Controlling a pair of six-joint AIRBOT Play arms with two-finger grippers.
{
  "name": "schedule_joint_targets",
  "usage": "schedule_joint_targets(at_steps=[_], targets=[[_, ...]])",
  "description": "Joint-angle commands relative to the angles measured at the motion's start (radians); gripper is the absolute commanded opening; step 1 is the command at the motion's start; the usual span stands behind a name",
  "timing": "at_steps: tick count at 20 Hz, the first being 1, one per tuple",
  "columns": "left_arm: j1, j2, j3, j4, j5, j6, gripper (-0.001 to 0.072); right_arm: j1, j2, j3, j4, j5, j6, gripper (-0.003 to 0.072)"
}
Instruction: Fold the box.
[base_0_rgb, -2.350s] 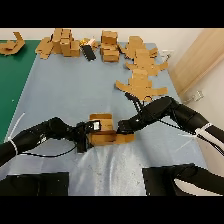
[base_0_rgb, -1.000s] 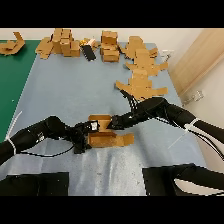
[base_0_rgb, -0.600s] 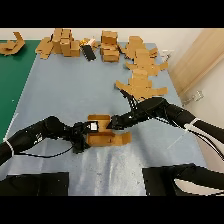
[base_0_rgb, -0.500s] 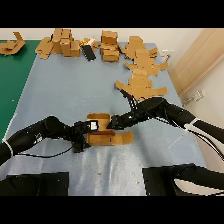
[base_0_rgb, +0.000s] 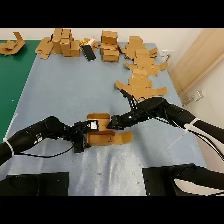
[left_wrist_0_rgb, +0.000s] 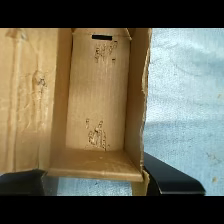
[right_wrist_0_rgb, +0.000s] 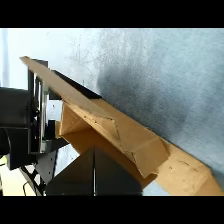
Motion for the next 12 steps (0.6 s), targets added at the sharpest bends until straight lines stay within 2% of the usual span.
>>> schedule_joint_targets(at_steps=[1,9,12], targets=[[0.001,-0.032,0.000,0.001,-0.001,-0.007,0.0363,0.001,-0.001,0.001,0.002,0.000,0.000,0.0001],[0.001,-0.038,0.000,0.002,-0.002,-0.006,0.0363,0.001,-0.001,0.001,0.013,0.017,0.000,0.0001],[0.001,-0.038,0.000,0.001,-0.001,-0.006,0.0363,0.000,-0.032,0.040,0.012,0.037,-0.021,0.0001]])
